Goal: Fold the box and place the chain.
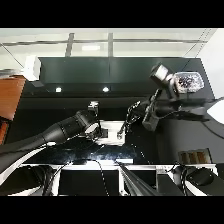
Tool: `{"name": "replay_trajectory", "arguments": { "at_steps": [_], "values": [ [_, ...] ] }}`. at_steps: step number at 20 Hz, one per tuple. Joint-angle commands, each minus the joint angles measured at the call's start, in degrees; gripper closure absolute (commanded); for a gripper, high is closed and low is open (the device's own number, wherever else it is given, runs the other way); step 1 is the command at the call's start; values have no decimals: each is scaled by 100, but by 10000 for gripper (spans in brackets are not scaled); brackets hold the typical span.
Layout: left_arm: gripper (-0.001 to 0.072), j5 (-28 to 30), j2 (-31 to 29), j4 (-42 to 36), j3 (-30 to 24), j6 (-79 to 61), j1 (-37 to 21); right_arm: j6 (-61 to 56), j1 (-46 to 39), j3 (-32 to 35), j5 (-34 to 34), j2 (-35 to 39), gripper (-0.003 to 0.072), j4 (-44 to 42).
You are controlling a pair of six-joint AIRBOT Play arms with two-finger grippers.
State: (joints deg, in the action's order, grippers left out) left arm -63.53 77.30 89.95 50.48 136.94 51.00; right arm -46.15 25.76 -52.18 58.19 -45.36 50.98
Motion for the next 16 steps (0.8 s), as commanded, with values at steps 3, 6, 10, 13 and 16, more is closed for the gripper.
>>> {"name": "replay_trajectory", "arguments": {
  "at_steps": [3, 6, 10, 13, 16],
  "values": [
    [678, 2, 2, 2, -2, -2, -4, 0, -35, -1128, 361, 142, 666, -811],
    [678, 2, 2, 2, -2, -2, -4, 24, -31, -1298, 581, 140, 666, -1327],
    [678, 0, 2, 2, -2, -2, -4, 31, 295, -1298, 590, 31, 666, -1480],
    [678, -2, 2, 2, -2, -2, 9, 28, 667, -1296, 568, -271, 666, -1495],
    [678, 0, 2, 0, -2, -2, 9, 28, 793, -1296, 581, -595, 666, -1497]
  ]
}}
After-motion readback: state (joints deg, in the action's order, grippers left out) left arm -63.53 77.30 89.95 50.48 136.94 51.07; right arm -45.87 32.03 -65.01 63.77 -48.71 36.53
